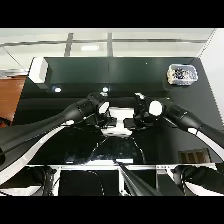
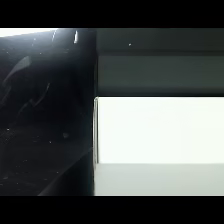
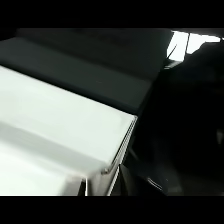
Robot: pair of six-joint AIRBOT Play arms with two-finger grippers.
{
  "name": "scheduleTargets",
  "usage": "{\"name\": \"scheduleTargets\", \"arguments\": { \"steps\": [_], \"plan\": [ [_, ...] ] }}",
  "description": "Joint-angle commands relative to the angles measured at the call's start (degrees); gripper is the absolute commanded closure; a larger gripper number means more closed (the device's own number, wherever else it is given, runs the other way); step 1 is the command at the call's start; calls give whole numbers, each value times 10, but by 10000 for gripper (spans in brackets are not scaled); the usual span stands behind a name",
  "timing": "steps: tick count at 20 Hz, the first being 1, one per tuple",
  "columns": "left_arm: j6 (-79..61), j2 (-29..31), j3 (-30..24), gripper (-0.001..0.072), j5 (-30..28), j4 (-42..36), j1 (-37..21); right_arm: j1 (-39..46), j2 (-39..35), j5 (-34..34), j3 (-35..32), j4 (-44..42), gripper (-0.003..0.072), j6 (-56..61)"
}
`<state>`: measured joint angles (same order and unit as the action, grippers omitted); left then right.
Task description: Fold the box and place the chain.
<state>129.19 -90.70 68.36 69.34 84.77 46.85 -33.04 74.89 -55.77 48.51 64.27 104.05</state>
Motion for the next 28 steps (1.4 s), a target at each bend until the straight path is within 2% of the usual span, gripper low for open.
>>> {"name": "scheduleTargets", "arguments": {
  "steps": [1, 5, 12, 14, 16, 19, 20, 21, 28],
  "plan": [
    [0, 0, 0, 682, 1, 0, 0, -37, 19, -16, 30, 68, 462, 86],
    [0, 0, 0, 681, 2, 0, 0, -76, 34, -41, 73, 195, 462, 223],
    [0, 0, 0, 681, 2, 0, 0, -78, 60, -63, 73, 183, 463, 250],
    [0, 0, 0, 681, 2, 0, 0, -78, 60, -56, 73, 172, 605, 250],
    [0, 0, 0, 681, 2, 0, 0, -78, 60, -56, 73, 172, 671, 249],
    [0, 0, 0, 681, 2, 0, 0, -78, 60, -58, 73, 171, 670, 250],
    [0, 0, 0, 681, 2, 0, 0, -78, 60, -58, 73, 165, 634, 250],
    [0, 0, 0, 681, 2, 0, 0, -78, 60, -57, 73, 162, 481, 250],
    [0, 0, 0, 681, 2, 0, 0, -78, 64, -64, 73, 170, 471, 245]
  ]
}}
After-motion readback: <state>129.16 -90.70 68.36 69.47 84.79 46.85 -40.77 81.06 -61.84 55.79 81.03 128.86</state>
